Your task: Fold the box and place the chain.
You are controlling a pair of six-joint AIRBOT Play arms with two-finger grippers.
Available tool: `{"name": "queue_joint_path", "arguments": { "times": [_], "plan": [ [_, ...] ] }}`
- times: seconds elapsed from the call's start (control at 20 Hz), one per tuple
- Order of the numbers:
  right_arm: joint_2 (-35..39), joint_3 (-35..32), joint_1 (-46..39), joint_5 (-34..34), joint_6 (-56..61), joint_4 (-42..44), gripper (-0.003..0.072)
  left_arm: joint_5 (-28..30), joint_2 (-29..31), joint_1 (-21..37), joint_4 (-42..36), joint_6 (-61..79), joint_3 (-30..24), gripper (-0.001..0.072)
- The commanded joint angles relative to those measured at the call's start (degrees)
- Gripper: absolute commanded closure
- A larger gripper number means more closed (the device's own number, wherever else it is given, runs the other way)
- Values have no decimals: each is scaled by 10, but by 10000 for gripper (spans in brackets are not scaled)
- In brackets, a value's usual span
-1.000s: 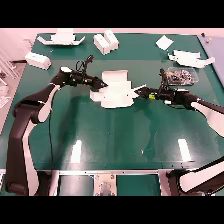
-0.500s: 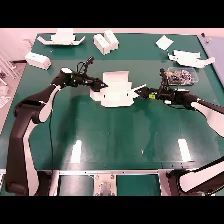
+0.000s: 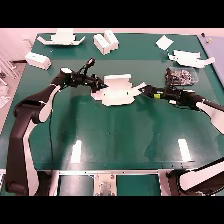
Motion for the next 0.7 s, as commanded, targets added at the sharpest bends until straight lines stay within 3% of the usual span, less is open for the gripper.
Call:
{"name": "queue_joint_path", "arguments": {
  "times": [0.0,0.2,0.65],
  "plan": [
    [0,0,-40,28,-1,5,314,-14,0,0,5,79,0,688],
    [0,0,-69,64,-20,45,315,-30,0,0,30,106,0,688],
    [0,0,-70,67,-31,45,316,-36,-4,0,38,123,0,688]
  ]
}}
